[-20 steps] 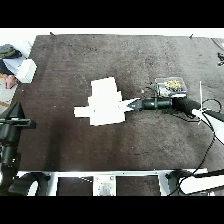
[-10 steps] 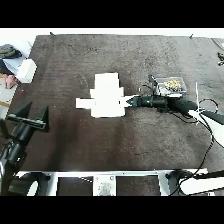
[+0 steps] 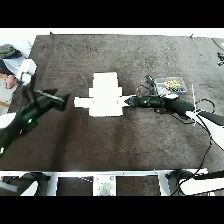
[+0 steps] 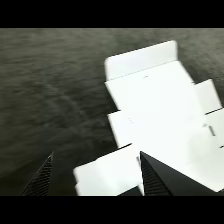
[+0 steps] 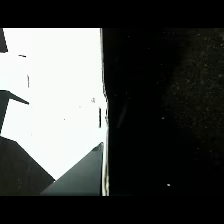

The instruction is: Fold the box and place the chain.

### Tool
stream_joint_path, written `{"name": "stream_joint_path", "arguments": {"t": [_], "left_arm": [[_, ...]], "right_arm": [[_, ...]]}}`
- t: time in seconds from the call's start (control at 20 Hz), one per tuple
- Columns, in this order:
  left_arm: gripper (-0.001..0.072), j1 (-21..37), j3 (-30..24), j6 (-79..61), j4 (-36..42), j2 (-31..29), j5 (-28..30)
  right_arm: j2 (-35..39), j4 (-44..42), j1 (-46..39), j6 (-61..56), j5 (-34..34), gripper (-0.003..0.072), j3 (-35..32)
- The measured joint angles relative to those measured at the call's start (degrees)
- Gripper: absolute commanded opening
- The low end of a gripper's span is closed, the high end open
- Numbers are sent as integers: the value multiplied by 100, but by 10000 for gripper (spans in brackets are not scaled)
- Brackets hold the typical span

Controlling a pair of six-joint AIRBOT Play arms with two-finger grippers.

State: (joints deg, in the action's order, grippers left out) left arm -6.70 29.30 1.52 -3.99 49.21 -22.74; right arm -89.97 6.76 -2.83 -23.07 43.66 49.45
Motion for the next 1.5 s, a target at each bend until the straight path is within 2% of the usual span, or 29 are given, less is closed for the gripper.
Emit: {"name": "stream_joint_path", "arguments": {"t": [0.25, 0.6, 0.85, 1.0, 1.15, 1.5], "left_arm": [[603, 0, 1705, 232, -321, 1950, -1084], [603, 0, 4299, 1884, -1919, 4162, -2640], [603, 0, 5993, 2949, -2929, 5455, -3954], [603, 0, 6717, 3305, -3169, 6037, -4496], [603, 0, 7243, 3567, -3274, 6465, -4787], [602, 0, 7659, 3886, -3399, 7090, -5254]], "right_arm": [[0, -44, 9, 85, -31, -13, -9], [0, -20, 9, 229, -42, -13, -9], [0, 7, 9, 251, -31, -13, -9], [0, 24, 9, 254, 48, -13, -9], [0, 55, 9, 254, 85, -13, -9], [0, 68, 9, 254, 103, -13, -9]]}}
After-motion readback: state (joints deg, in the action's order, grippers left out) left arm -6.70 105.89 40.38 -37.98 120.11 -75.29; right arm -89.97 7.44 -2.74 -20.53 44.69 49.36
